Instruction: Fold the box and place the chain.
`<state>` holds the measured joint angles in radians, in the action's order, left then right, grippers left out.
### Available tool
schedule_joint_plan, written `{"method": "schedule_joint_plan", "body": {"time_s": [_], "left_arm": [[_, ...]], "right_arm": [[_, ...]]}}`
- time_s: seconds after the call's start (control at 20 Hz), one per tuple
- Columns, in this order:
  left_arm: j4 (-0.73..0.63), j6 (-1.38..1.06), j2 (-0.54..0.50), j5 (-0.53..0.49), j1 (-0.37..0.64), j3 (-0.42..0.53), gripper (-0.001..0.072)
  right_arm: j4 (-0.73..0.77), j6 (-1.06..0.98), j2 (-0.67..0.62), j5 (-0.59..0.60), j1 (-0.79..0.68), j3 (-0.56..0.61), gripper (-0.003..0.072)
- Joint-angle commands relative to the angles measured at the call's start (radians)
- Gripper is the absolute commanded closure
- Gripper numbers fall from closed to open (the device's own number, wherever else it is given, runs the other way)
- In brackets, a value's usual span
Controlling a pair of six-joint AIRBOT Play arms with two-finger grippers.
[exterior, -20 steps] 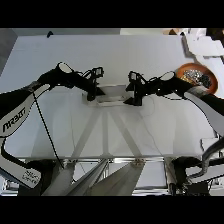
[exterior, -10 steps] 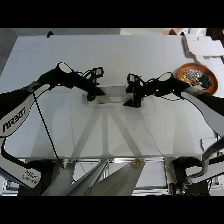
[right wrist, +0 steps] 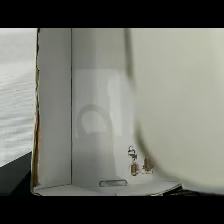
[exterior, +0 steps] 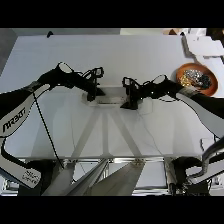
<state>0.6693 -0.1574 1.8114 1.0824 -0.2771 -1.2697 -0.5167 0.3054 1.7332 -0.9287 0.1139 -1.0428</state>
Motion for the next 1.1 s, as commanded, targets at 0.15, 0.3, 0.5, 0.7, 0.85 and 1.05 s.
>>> {"method": "schedule_joint_plan", "body": {"time_s": [0.15,0.3,0.5,0.7,0.85,1.05], "left_arm": [[0.0,0.0,0.0,-0.001,0.001,0.0,0.0696],[0.0,0.0,0.0,-0.001,0.001,0.0,0.0696],[0.0,0.0,0.0,-0.001,0.001,0.0,0.0696],[0.0,0.0,0.0,-0.001,0.001,0.0,0.0696],[0.0,0.0,0.0,-0.001,0.001,0.0,0.0696],[0.0,0.0,0.0,-0.001,0.001,0.0,0.0696]], "right_arm": [[-0.003,-0.009,0.007,0.002,0.002,0.0,-0.0007],[-0.003,-0.01,0.006,0.002,0.002,0.0,-0.0007],[-0.002,-0.01,0.006,-0.002,0.002,0.0,-0.0007],[-0.002,-0.009,0.006,-0.002,0.002,0.0,0.0018],[-0.003,-0.009,0.006,0.002,0.002,0.0,0.0143],[-0.003,-0.009,0.006,0.006,0.002,0.0,0.0176]]}}
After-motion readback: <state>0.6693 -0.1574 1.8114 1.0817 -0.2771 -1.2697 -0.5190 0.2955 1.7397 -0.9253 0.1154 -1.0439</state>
